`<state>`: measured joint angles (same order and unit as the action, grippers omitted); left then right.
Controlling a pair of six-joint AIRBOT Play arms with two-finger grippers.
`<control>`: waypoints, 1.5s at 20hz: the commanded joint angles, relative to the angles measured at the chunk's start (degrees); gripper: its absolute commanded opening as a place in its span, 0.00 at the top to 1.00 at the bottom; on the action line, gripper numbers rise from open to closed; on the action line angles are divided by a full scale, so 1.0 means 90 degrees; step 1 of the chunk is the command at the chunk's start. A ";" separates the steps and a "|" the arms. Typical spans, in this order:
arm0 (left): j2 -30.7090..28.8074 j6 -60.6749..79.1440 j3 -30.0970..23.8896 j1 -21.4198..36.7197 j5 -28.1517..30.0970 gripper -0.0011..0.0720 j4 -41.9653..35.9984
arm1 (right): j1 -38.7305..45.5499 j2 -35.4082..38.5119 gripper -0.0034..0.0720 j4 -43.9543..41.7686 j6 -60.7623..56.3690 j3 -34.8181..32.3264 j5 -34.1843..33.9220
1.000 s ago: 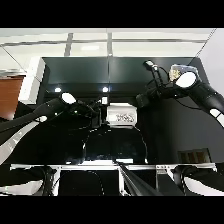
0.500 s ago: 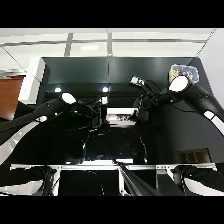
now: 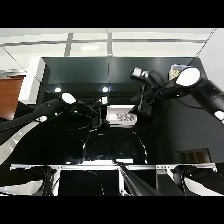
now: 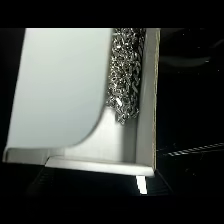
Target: Fold the box and place the chain.
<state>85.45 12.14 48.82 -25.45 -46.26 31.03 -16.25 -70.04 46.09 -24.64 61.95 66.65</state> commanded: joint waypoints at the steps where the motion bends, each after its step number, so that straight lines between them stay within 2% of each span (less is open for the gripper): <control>1: -0.0005 0.0005 0.0002 -0.0002 -0.0005 0.53 0.0002 | 0.0379 0.0270 0.00 0.0002 -0.0410 0.0153 -0.0398; 3: -0.0005 0.0005 0.0002 -0.0002 -0.0005 0.53 0.0002 | 0.0522 0.0126 0.00 -0.0097 -0.0430 -0.0075 -0.0877; 5: -0.0005 0.0005 0.0002 -0.0002 -0.0005 0.53 0.0002 | 0.0491 -0.0141 0.00 -0.0430 -0.0425 -0.0338 -0.1018; 7: -0.0005 0.0005 0.0002 -0.0002 -0.0005 0.53 0.0002 | 0.0347 -0.0408 0.00 -0.0488 -0.0403 -0.0583 -0.0930; 11: -0.0005 0.0005 0.0002 -0.0002 -0.0005 0.53 0.0002 | 0.0049 -0.0583 0.00 -0.0308 -0.0032 -0.0656 -0.0248; 13: -0.0005 0.0002 0.0002 -0.0002 -0.0005 0.53 0.0002 | -0.0109 -0.0597 0.00 0.0068 -0.0029 -0.0656 -0.0262; 20: -0.0005 0.0002 0.0002 -0.0002 -0.0010 0.53 0.0002 | -0.0369 -0.0726 0.00 0.0107 0.0087 -0.0656 -0.0398; 23: -0.0005 0.0002 0.0002 -0.0002 -0.0032 0.53 0.0002 | -0.0367 -0.0726 0.08 0.0104 0.0131 -0.0656 -0.0427; 24: -0.0005 0.0002 0.0002 -0.0002 -0.0032 0.53 0.0002 | -0.0367 -0.0726 0.27 0.0104 0.0126 -0.0656 -0.0413; 27: -0.0005 0.0005 0.0002 -0.0002 -0.0032 0.53 0.0002 | -0.0367 -0.0726 0.37 0.0107 0.0124 -0.0656 -0.0386; 28: -0.0005 0.0002 0.0002 -0.0002 -0.0032 0.53 0.0002 | -0.0367 -0.0726 0.58 0.0107 0.0121 -0.0656 -0.0389; 29: -0.0005 0.0002 0.0002 -0.0002 -0.0034 0.53 0.0002 | -0.0367 -0.0726 0.63 0.0107 0.0121 -0.0656 -0.0391; 30: -0.0005 0.0002 0.0002 -0.0002 -0.0034 0.53 0.0002 | -0.0367 -0.0726 0.63 0.0107 0.0121 -0.0656 -0.0391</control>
